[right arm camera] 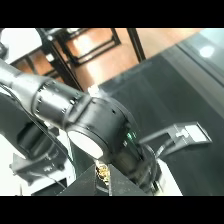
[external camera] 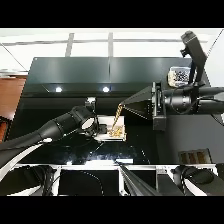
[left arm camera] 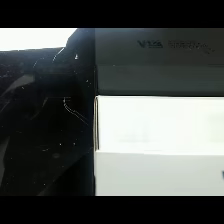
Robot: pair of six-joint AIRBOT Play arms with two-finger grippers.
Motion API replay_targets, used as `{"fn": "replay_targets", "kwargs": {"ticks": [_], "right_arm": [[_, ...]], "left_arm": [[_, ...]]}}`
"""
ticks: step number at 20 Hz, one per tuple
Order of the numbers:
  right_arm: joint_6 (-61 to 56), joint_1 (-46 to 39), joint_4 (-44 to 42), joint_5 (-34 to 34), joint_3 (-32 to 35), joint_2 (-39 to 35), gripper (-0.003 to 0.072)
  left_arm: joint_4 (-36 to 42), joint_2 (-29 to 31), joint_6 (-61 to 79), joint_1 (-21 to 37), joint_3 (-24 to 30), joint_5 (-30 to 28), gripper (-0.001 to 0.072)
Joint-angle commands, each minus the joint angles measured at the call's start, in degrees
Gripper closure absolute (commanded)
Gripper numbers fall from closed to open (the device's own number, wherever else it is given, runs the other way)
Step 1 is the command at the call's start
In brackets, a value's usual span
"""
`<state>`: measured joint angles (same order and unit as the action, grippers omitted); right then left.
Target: Fold the box and place the chain.
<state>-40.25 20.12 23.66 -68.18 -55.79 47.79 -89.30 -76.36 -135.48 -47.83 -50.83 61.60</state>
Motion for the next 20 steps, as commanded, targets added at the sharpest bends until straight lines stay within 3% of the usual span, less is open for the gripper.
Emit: {"fn": "replay_targets", "kwargs": {"ticks": [1,5,6,7,8,10,13,15,16,17,18,20], "right_arm": [[-3.3,0.7,8.6,-0.6,0.1,1.9,0.0656],[-3.3,6.1,10.7,4.7,4.0,7.4,0.0653],[-3.4,6.8,12.5,6.8,4.1,8.8,0.0544],[-3.5,6.8,13.7,8.2,4.1,9.4,0.0247],[-3.5,6.2,15.3,9.3,4.1,9.4,0.0200],[-3.4,3.3,18.5,7.1,3.9,9.1,0.0197],[-3.4,-3.5,27.7,-4.3,4.2,9.1,0.0199],[-3.4,-5.9,30.4,-8.2,7.6,9.1,0.0226],[-3.4,-5.9,30.3,-6.6,10.7,9.1,0.0224],[-3.4,-5.4,29.9,-2.8,14.0,9.1,0.0137],[-3.4,-4.3,29.7,2.3,17.4,9.1,-0.0023],[-2.3,-0.3,29.7,11.7,21.9,9.2,-0.0025]], "left_arm": [[0.0,0.0,0.0,0.0,0.0,0.0,0.0680],[0.0,0.0,0.0,0.0,0.0,0.0,0.0680],[0.0,0.0,0.0,0.0,0.0,0.0,0.0680],[0.0,0.0,0.0,0.0,0.0,0.0,0.0680],[0.0,0.0,0.0,0.0,0.0,0.0,0.0680],[0.0,0.0,0.0,0.0,0.0,0.0,0.0680],[0.0,0.0,0.0,0.0,0.0,0.0,0.0680],[0.0,0.0,0.0,0.0,0.0,-0.1,0.0680],[0.0,0.0,0.0,0.0,0.0,-0.1,0.0680],[0.0,0.0,0.0,0.0,0.0,-0.1,0.0680],[0.0,0.0,0.0,0.0,0.0,-0.1,0.0680],[0.0,0.0,0.0,0.0,0.0,0.0,0.0680]]}}
